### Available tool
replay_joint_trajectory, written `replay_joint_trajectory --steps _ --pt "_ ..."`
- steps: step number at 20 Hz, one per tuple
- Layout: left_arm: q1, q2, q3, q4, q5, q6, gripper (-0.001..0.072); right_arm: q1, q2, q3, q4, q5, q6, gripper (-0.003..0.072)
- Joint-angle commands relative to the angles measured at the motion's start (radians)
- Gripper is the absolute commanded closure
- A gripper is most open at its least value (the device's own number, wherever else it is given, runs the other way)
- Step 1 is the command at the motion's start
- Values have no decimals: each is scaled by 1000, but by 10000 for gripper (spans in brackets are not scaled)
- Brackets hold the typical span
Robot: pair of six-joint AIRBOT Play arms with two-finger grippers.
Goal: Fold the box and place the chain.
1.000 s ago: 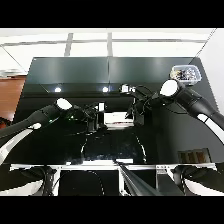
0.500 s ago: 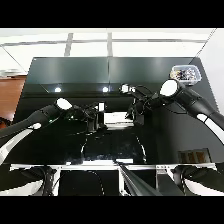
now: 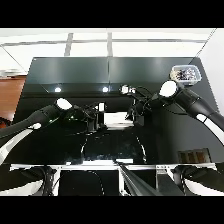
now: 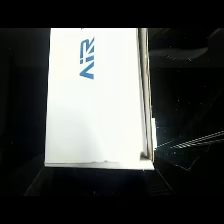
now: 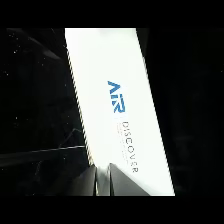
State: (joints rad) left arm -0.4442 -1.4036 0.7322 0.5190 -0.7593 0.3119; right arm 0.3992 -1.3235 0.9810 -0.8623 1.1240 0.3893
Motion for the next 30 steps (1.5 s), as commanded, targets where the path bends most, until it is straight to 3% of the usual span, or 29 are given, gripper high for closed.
replay_joint_trajectory --steps 1,2,3,13,18,19,24,30 --pt "-1 -1 0 0 0 -1 270 1 -1 -4 -6 17 2 672" --pt "-1 -1 0 0 0 -1 270 1 -1 -4 -6 17 5 647" --pt "-1 -1 0 0 0 -1 271 1 -1 -4 -6 15 10 543" --pt "-1 -1 0 0 0 -1 270 7 -11 -37 5 13 55 539" --pt "-1 -1 0 0 0 -1 270 -81 40 -24 102 146 308 571" --pt "-1 -1 0 0 0 -1 270 -110 40 -46 148 153 373 690" --pt "-1 -1 0 0 0 -1 270 -153 17 -183 517 145 379 676" --pt "-1 -1 0 0 0 -1 270 -150 -102 -192 555 38 423 675"
